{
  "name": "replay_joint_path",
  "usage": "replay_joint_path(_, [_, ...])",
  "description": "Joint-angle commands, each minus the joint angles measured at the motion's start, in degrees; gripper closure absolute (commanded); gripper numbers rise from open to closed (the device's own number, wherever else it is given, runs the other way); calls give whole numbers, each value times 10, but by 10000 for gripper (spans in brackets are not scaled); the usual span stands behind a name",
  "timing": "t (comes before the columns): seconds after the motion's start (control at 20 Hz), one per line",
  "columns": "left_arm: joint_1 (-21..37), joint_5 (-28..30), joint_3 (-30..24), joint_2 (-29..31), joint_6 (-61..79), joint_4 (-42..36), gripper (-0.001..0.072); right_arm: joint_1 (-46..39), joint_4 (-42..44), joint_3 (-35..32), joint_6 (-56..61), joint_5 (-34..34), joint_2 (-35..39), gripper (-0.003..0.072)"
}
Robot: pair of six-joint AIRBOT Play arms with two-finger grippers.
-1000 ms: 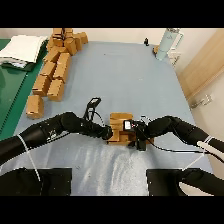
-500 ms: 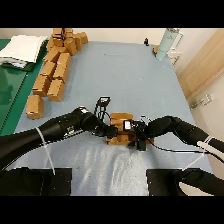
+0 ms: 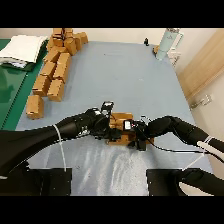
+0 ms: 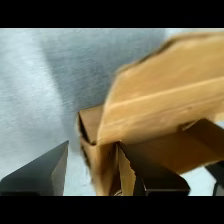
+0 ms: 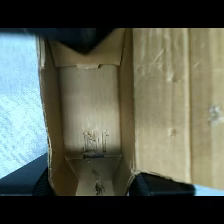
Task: Fold the box.
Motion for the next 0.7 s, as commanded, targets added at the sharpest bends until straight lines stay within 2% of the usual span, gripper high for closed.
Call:
replay_joint_path(0.0, [-5, -27, 33, -30, -33, 3, 245, 0, 0, 0, 0, 0, 0, 171])
replay_joint_path(0.2, [-5, -69, 62, -65, -59, 3, 245, 0, 0, 0, 0, 0, 0, 171])
replay_joint_path(0.65, [-5, -55, 71, -72, -61, 3, 247, 0, 0, 0, 0, 0, 0, 171])
